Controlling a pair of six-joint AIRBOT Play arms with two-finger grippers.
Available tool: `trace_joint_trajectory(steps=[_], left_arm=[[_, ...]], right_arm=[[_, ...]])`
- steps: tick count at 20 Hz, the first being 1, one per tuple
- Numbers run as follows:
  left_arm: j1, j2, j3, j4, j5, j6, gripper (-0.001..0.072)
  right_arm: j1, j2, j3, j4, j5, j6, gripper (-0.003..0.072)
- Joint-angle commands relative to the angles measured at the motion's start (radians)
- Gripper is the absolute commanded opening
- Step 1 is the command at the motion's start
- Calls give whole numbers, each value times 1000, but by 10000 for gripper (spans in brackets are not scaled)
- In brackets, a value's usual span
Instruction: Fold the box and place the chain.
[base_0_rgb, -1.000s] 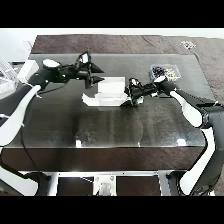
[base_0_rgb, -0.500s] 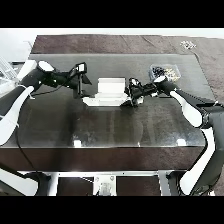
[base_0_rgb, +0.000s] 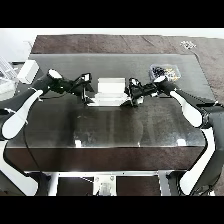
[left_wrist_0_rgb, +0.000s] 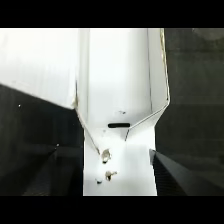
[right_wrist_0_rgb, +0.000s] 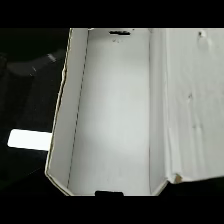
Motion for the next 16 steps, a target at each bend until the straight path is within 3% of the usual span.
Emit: trace_joint_trajectory(steps=[1,8,9,10,16], left_arm=[[-16,-19,-1,-6,36,28,642],[-16,-19,0,-1,7,-8,640],[-16,-19,0,-1,7,-8,548],[-16,-19,0,-1,7,-8,528],[-16,-18,0,29,-6,-51,522]], right_arm=[[0,0,0,0,0,0,583],[0,0,0,0,0,0,583],[0,0,0,0,0,0,583],[0,0,0,0,0,0,583],[0,0,0,0,0,0,583]])
